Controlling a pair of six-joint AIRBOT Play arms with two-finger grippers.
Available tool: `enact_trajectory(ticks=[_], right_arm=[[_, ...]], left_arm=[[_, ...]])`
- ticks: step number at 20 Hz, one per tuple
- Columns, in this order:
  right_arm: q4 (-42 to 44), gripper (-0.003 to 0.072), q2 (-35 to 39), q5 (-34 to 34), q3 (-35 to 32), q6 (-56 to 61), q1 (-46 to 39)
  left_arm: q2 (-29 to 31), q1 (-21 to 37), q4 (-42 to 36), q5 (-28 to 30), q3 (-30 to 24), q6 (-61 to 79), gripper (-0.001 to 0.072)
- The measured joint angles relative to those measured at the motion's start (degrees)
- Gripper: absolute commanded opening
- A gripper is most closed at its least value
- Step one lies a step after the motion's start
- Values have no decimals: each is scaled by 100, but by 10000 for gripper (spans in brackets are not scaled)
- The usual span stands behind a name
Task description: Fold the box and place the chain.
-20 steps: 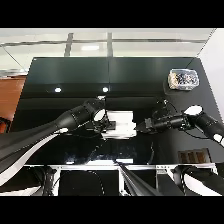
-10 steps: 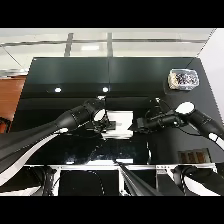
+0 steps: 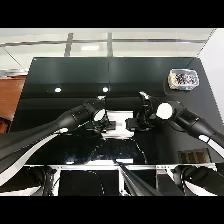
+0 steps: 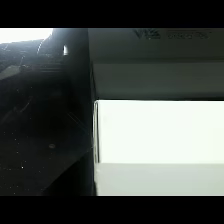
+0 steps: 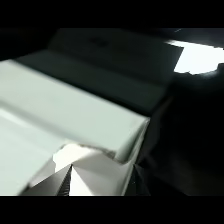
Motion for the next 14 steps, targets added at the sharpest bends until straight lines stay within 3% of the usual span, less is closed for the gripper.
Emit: enact_trajectory(ticks=[1, 5, 14], right_arm=[[-310, 359, -48, -26, 68, 387, 142], [-1134, 359, -317, 72, 326, 1388, 546], [-2052, 358, -839, 695, 929, 2505, 1126]], left_arm=[[0, 0, -2, 2, 0, -2, 31], [0, 0, -2, 15, 0, -2, 31], [0, 0, 0, 31, 0, -2, 31]])
